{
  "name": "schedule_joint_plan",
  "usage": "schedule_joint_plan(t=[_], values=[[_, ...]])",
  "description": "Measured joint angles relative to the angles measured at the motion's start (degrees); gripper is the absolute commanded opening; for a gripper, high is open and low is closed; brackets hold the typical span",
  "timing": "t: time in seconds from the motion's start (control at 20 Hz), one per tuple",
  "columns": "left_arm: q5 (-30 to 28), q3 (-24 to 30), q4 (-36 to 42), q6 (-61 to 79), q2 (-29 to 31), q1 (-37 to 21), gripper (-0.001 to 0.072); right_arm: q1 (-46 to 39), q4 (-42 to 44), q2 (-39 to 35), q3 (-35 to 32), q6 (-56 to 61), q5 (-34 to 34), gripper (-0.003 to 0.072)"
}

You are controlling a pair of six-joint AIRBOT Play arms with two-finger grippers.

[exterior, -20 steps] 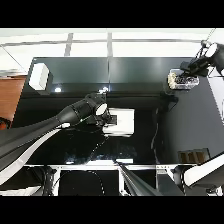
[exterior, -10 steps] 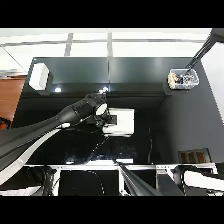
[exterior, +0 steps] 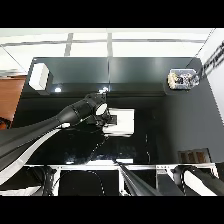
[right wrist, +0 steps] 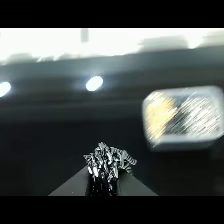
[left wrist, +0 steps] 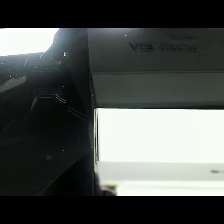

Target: Fold the box and place the chain.

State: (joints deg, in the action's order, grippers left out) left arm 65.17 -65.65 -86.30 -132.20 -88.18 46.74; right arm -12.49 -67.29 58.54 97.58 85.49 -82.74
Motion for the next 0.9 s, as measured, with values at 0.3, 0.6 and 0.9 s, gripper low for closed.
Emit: schedule_joint_plan(t=[0.3,0.6,0.9], values=[[0.0,0.0,0.0,0.0,0.0,0.0,0.0026,2.1,15.8,-13.3,-22.2,-2.2,-3.0,0.001],[-0.1,0.0,0.0,0.0,0.0,0.0,0.0026,11.9,25.5,-15.9,-33.6,-2.7,1.4,0.001],[0.0,0.0,0.0,0.0,0.0,0.0,0.0025,21.8,27.8,-13.7,-36.8,-2.2,9.4,0.0011]])
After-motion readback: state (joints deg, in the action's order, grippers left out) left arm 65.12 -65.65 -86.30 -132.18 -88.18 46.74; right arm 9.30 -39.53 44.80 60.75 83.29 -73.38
